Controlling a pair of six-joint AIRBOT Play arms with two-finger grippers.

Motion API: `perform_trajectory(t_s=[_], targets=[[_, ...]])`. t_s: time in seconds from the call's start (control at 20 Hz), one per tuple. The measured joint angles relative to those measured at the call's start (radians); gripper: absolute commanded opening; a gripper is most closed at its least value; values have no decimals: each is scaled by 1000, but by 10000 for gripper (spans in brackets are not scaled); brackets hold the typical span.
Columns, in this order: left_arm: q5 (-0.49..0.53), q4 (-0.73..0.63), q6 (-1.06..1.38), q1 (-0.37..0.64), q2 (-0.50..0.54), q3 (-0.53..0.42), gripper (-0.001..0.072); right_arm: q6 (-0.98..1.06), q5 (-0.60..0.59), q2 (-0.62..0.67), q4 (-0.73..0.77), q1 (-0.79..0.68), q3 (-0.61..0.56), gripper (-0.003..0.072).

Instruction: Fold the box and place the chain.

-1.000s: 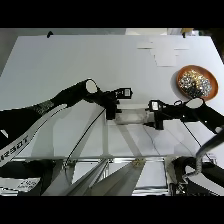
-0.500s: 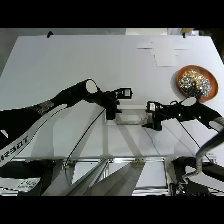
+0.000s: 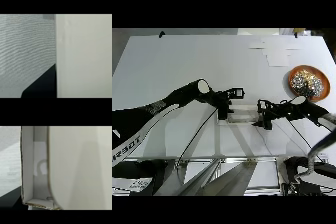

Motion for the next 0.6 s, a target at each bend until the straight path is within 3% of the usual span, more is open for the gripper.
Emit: perform_trajectory(t_s=[0.3, 0.6], targets=[[0, 0, 0, 0, 0, 0, 9, 2, -1, -5, -5, 0, 0, 359], [1, 0, 0, 0, 0, 0, 9, 3, -4, -6, -8, 0, 0, 415]])
